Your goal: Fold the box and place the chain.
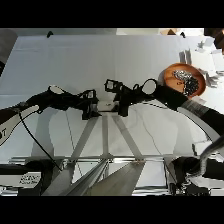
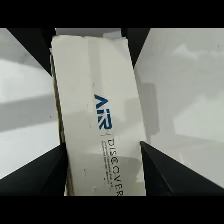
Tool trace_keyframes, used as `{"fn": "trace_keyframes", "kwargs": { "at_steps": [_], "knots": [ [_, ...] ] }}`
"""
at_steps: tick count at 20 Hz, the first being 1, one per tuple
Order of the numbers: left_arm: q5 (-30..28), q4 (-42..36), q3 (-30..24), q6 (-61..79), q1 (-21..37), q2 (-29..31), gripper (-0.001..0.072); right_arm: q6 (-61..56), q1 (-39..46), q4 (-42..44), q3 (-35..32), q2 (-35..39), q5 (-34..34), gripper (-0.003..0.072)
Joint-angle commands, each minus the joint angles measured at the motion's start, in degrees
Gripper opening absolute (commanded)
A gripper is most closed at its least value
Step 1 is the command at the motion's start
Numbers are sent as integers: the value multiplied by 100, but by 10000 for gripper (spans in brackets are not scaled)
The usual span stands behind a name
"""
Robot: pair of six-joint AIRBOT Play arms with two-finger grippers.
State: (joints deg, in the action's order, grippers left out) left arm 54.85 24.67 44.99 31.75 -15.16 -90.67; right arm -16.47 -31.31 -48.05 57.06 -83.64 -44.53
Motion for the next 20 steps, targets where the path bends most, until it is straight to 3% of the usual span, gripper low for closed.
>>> {"fn": "trace_keyframes", "kwargs": {
  "at_steps": [1, 7, 10, 12, 20],
  "knots": [
    [0, 2, 0, -4, 4, 4, 276, 0, -4, 24, -22, 192, 39, 486],
    [0, 2, 0, -4, 4, 4, 276, -739, 13, 501, -22, 522, -291, 453],
    [0, 2, 0, -4, 4, 4, 276, -1180, 24, 649, -22, 511, -286, 141],
    [0, 2, 0, -4, 4, 4, 276, -1178, 26, 616, -22, 442, -284, 181],
    [2, 2, 0, -7, 4, 4, 276, -1156, 24, -846, -28, 267, 109, 179]
  ]
}}
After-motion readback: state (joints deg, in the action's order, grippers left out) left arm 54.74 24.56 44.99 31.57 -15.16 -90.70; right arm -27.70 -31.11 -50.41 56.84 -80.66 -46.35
